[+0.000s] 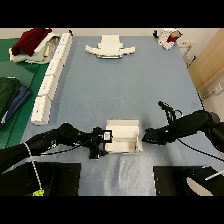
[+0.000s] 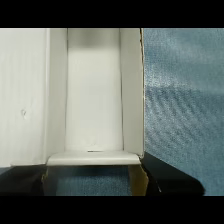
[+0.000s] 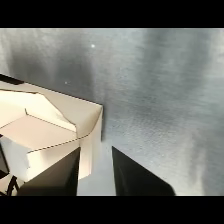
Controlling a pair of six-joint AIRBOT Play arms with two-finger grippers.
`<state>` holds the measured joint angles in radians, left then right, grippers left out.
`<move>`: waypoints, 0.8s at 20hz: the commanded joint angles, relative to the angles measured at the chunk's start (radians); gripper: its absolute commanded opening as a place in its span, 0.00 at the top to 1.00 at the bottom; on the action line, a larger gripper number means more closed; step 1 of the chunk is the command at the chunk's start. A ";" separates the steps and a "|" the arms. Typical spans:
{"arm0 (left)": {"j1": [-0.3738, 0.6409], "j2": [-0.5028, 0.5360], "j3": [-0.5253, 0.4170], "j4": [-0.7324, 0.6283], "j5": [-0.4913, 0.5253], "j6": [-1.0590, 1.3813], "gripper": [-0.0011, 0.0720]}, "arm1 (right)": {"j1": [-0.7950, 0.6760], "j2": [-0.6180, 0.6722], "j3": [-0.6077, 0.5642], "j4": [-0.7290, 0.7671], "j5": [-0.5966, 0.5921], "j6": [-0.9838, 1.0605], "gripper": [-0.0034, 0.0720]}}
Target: Fold the box.
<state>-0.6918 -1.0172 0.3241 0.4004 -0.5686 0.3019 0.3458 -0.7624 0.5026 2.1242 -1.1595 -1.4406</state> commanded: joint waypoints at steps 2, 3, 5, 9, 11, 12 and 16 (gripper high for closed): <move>0.000 0.000 0.001 0.000 0.000 0.000 0.29 | 0.066 0.007 0.004 0.027 0.058 0.014 0.24; 0.000 0.000 0.001 0.000 0.000 0.000 0.29 | 0.095 0.005 -0.003 0.023 0.095 0.032 0.24; 0.000 0.000 0.001 0.000 0.000 0.000 0.29 | 0.145 -0.028 -0.005 -0.006 0.129 0.064 0.25; 0.000 0.000 0.001 0.000 0.000 0.000 0.29 | 0.231 -0.125 0.017 -0.014 0.168 0.064 0.28; 0.000 0.000 0.001 0.000 0.000 0.000 0.29 | 0.288 -0.164 0.061 -0.084 0.173 0.142 0.28; 0.000 0.000 0.001 0.000 0.000 0.000 0.29 | 0.326 -0.180 0.084 -0.153 0.169 0.211 0.28; 0.000 0.000 0.001 0.000 0.000 0.000 0.29 | 0.489 -0.245 0.171 -0.392 0.096 0.480 0.28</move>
<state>-0.6918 -1.0168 0.3241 0.4007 -0.5682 0.3019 0.7311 -0.9596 0.6167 1.9091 -1.0199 -1.1553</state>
